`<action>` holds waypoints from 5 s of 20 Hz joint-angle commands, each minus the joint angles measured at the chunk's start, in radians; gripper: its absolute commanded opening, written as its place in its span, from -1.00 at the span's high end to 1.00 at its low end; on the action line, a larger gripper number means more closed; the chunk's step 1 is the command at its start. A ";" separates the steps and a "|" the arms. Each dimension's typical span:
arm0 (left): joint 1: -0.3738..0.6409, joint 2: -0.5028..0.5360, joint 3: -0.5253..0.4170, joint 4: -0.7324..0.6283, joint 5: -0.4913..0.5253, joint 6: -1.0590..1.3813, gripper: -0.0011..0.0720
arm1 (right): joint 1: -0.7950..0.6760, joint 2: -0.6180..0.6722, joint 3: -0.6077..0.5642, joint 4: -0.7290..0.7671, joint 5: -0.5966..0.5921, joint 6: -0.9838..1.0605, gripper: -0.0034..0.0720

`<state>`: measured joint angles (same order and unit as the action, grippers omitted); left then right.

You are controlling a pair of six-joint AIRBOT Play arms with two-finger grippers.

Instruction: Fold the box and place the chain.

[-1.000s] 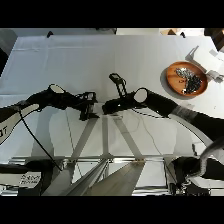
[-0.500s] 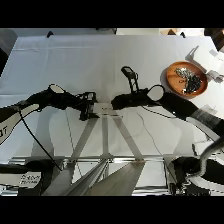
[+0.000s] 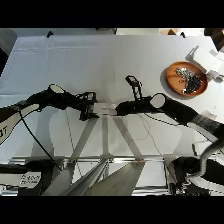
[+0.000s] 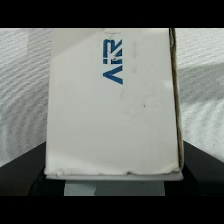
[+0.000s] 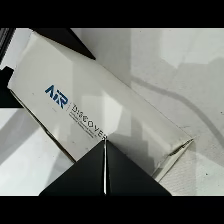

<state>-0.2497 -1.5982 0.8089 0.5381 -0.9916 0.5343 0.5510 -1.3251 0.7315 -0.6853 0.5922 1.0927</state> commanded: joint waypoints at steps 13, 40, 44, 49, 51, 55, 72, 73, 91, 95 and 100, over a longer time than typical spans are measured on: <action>0.000 0.000 0.000 0.000 0.000 0.000 0.40 | -0.158 0.290 0.014 -0.472 0.297 0.224 0.87; 0.000 0.000 0.000 -0.002 -0.001 0.000 0.40 | 0.114 -0.005 0.126 -0.617 0.106 0.387 0.88; 0.000 0.002 0.000 -0.006 -0.003 0.000 0.43 | 0.114 -0.005 0.126 -0.765 0.132 0.534 0.88; 0.001 0.082 0.000 -0.005 0.025 0.000 0.95 | 0.114 0.057 0.131 -0.938 0.126 0.682 0.88; 0.001 0.127 0.000 0.003 0.064 -0.028 0.95 | 0.112 0.113 0.133 -1.032 0.127 0.746 0.88; 0.001 0.239 0.000 0.064 0.240 -0.363 0.95 | 0.036 0.236 0.133 -1.046 0.150 0.761 0.88; 0.261 0.603 0.000 1.127 0.351 -2.264 0.96 | -0.531 0.344 0.133 -1.097 0.349 0.758 0.87; 0.282 0.601 0.000 1.128 0.360 -2.263 0.96 | -0.539 0.344 0.133 -1.097 0.353 0.758 0.87; 0.338 0.163 -0.001 1.143 0.530 -2.259 0.80 | -0.540 0.344 0.133 -1.065 0.349 0.758 0.87; 0.338 0.158 -0.001 1.146 0.562 -2.258 -0.82 | -0.540 0.344 0.133 -1.064 0.349 0.758 0.87; 0.335 0.179 -0.001 1.146 0.542 -2.167 -0.93 | -0.540 0.344 0.133 -1.064 0.350 0.758 0.87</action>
<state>0.0872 -1.4269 0.8085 1.6836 -0.4419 -1.6814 0.0116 -0.9821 0.8631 -1.7500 0.9421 1.8507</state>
